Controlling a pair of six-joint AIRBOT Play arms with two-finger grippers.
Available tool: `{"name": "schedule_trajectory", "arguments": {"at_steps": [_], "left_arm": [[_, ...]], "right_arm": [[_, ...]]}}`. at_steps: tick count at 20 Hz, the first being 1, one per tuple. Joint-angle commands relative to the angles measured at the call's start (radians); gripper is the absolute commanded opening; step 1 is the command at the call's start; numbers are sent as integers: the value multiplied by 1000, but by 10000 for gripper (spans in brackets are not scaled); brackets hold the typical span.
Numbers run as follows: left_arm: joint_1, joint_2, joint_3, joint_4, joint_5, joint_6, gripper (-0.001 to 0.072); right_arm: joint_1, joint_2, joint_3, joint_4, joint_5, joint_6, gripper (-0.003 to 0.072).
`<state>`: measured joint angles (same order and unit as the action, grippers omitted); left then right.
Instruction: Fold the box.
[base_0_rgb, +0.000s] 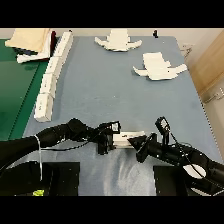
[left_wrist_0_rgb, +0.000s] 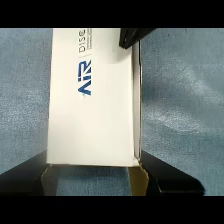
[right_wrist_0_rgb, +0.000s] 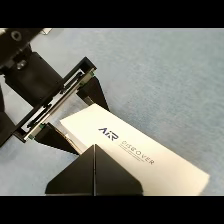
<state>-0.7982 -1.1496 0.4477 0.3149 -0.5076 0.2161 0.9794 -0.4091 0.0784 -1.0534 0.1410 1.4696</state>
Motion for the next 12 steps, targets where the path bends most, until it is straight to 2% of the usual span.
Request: {"name": "schedule_trajectory", "arguments": {"at_steps": [1, 12], "left_arm": [[0, 0, 0, 0, 0, 0, 455], [0, 0, 0, 0, 0, 0, 454]], "right_arm": [[1, 3, -31, 7, -35, 8, 4], [1, 3, -103, 53, -38, 42, 4]]}}
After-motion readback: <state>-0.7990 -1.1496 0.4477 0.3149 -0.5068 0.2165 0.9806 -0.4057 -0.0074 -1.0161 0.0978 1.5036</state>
